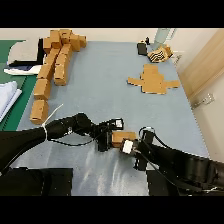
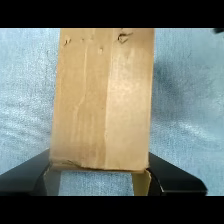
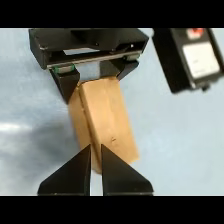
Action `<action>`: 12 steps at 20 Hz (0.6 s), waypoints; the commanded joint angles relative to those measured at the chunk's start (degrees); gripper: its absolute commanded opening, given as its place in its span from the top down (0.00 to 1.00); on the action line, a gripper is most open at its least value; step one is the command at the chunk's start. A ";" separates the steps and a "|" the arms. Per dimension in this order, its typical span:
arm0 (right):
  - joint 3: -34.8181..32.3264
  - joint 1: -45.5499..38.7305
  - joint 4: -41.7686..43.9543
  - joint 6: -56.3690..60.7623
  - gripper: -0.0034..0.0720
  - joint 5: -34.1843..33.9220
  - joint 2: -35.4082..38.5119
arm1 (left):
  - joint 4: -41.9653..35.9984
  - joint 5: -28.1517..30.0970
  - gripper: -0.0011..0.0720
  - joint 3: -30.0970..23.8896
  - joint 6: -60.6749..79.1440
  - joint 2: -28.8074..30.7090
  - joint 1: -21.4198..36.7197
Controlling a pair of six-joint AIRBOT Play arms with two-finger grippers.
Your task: Fold the box.
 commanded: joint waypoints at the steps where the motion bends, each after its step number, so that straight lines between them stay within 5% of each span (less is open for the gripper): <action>1: 0.31 0.00 12.22 14.86 0.82 -2.25 3.04 | 0.02 0.00 0.38 -0.02 0.02 0.04 -0.02; 4: -2.32 -0.02 20.76 28.98 0.82 -1.16 3.61 | 0.02 -0.02 0.38 -0.02 0.02 0.04 -0.02; 6: -5.42 0.00 28.46 35.85 0.95 1.70 3.61 | 0.02 0.00 0.38 -0.02 0.02 0.04 -0.02; 9: -10.49 0.00 46.29 35.23 0.95 10.05 3.52 | 0.02 -0.02 0.38 -0.02 0.02 0.04 -0.02; 12: -12.63 -0.55 51.91 31.32 0.95 18.49 4.22 | 0.02 0.02 0.38 -0.02 0.02 0.04 -0.02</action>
